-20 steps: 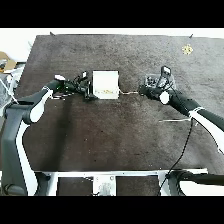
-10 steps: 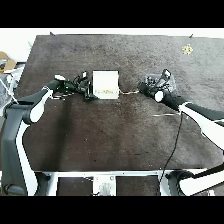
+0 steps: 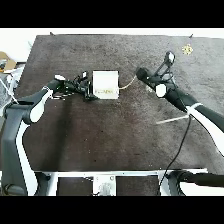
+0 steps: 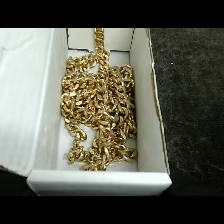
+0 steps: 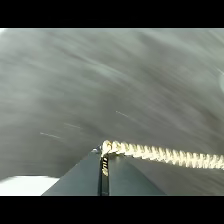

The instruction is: Fold the box and place the chain.

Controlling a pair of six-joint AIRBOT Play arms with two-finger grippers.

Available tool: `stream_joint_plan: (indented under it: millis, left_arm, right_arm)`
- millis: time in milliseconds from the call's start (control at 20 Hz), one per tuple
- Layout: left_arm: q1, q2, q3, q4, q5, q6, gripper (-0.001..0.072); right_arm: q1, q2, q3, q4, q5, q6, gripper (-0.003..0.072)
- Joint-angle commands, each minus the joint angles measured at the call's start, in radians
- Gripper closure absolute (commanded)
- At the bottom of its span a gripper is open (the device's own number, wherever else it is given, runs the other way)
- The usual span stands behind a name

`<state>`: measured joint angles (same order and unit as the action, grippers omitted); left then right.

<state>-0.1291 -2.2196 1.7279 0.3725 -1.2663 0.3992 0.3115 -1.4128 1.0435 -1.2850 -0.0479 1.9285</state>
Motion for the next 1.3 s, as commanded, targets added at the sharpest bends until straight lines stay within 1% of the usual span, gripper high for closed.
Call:
stream_joint_plan:
  millis: [0,100,200,300,450,550,750,800,850,950,1050,1100,1150,1250]
  left_arm:
    - [0.001,0.0,0.0,0.0,0.0,0.0,0.0366]
    - [0.001,0.0,0.0,0.0,0.0,0.0,0.0366]
    - [0.001,0.0,0.0,0.0,0.0,0.0,0.0366]
    - [0.001,0.0,0.0,0.0,0.002,0.0,0.0366]
    - [0.001,0.0,0.0,0.0,0.002,0.0,0.0366]
    - [0.001,0.0,0.0,0.0,0.002,0.0,0.0366]
    - [0.001,0.0,0.0,0.0,0.002,0.0,0.0366]
    - [0.001,0.0,0.0,0.0,0.002,0.0,0.0366]
    - [0.001,0.0,0.0,0.0,0.002,0.0,0.0366]
    - [0.001,0.0,0.0,0.0,0.002,0.0,0.0366]
    - [0.001,0.0,0.0,0.0,0.002,0.0,0.0366]
    - [0.001,0.0,0.0,0.0,0.002,0.0,0.0366]
    - [0.001,0.0,0.0,0.0,0.002,0.0,0.0366]
    - [0.001,0.0,0.0,0.0,0.002,0.0,0.0366]
  right_arm:
    - [0.109,0.17,0.009,-0.079,-0.137,-0.006,0.0685]
    - [0.159,0.196,0.047,-0.114,-0.151,-0.006,0.0685]
    - [0.204,0.188,0.079,-0.119,-0.161,-0.006,0.0685]
    - [0.248,0.161,0.092,-0.118,-0.193,-0.006,0.0685]
    - [0.297,0.085,0.095,-0.113,-0.182,0.033,0.0685]
    - [0.324,0.028,0.095,-0.098,-0.125,0.032,0.0685]
    - [0.339,-0.084,0.095,-0.088,0.056,0.032,0.0683]
    - [0.337,-0.106,0.095,-0.088,0.089,0.031,0.0525]
    - [0.328,-0.117,0.095,-0.094,0.132,0.019,0.0313]
    - [0.289,-0.094,0.095,-0.135,0.246,-0.008,0.0311]
    - [0.225,-0.033,0.087,-0.216,0.394,-0.01,0.0311]
    - [0.184,-0.001,0.067,-0.227,0.428,-0.009,0.0311]
    - [0.131,0.028,0.037,-0.227,0.435,-0.009,0.0311]
    - [0.021,0.041,-0.012,-0.225,0.435,0.029,0.0312]
